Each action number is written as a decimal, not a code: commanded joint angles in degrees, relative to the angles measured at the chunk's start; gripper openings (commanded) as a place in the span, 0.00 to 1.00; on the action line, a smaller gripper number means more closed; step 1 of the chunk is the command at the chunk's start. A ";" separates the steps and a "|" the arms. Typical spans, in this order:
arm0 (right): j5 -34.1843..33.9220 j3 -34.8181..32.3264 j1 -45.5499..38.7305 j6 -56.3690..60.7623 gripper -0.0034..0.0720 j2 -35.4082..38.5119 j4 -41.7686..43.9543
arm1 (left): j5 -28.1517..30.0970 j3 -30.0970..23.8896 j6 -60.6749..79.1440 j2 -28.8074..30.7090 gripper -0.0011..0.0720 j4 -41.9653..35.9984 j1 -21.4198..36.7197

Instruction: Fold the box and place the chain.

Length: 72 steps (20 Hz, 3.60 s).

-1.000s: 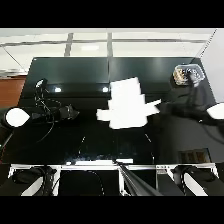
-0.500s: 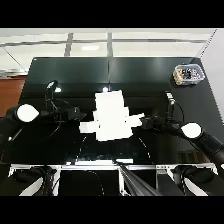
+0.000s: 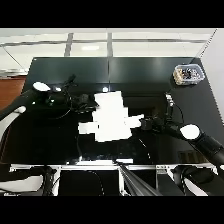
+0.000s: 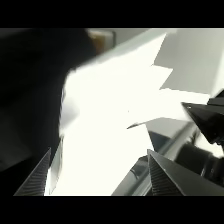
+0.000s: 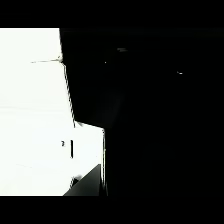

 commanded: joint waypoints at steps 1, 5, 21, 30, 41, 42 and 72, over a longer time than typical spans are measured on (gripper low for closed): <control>0.07 -0.02 0.04 0.00 0.06 0.02 0.02 | -3.78 5.66 3.87 -8.09 0.96 -1.09 -1.49; 0.11 -0.02 0.04 0.22 0.06 0.02 0.02 | -13.49 11.04 7.04 -14.51 0.96 -1.31 -4.50; 1.38 1.03 -0.90 0.15 0.99 0.07 -2.99 | -22.64 23.21 21.79 -18.64 0.04 13.60 -7.91; 20.31 12.11 -11.47 0.13 0.99 0.04 -30.38 | 0.22 7.61 36.76 3.82 0.04 7.06 -14.03; 15.89 12.11 -7.28 -29.38 0.99 0.02 -29.00 | 12.37 4.24 64.67 -0.79 0.04 19.37 -21.24; 15.93 12.09 -6.67 -29.46 0.99 -0.02 -27.34 | 13.09 4.24 64.46 -1.05 0.04 18.88 -21.24; 4.79 7.17 16.44 -45.99 0.99 -8.66 -22.62 | 12.98 4.24 60.37 -2.89 0.05 18.64 -21.24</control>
